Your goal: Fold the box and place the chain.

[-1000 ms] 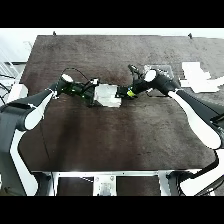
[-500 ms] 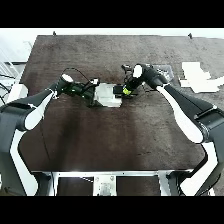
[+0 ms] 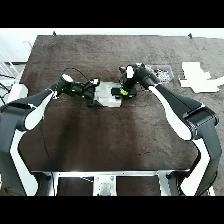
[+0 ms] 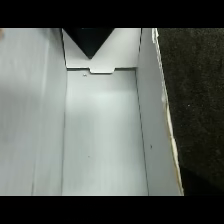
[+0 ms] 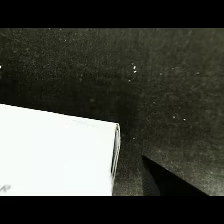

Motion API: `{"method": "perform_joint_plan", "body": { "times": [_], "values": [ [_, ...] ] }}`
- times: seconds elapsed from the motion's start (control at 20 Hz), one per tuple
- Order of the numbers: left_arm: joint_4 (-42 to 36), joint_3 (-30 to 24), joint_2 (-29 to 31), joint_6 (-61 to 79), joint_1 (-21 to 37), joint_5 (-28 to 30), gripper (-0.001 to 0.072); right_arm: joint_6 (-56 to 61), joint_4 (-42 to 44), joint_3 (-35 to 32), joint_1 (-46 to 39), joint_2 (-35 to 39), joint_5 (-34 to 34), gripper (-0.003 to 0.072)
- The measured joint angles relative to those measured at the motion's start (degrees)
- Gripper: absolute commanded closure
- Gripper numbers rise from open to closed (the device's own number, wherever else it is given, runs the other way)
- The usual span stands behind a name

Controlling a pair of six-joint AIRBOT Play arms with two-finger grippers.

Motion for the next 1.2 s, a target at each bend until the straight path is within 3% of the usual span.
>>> {"method": "perform_joint_plan", "body": {
  "times": [0.5, 0.55, 0.65, 1.2],
  "values": [
    [0.0, 0.0, 0.0, 0.0, 0.0, 0.0, 0.0059, 3.6, -4.5, 2.4, 1.9, -1.1, 2.7, 0.048],
    [0.0, 0.0, 0.0, 0.0, 0.0, 0.0, 0.0059, 4.1, -4.6, 2.4, 2.3, -1.3, 2.8, 0.0598],
    [0.1, 0.0, 0.0, 0.0, 0.0, -0.3, 0.0058, 5.2, -4.8, 2.6, 2.6, -1.6, 3.1, 0.0672],
    [-0.4, 0.0, 0.0, 0.0, 0.0, 0.4, 0.0058, 2.9, -9.2, 5.0, 3.2, -2.4, 4.6, 0.0674]
  ]
}}
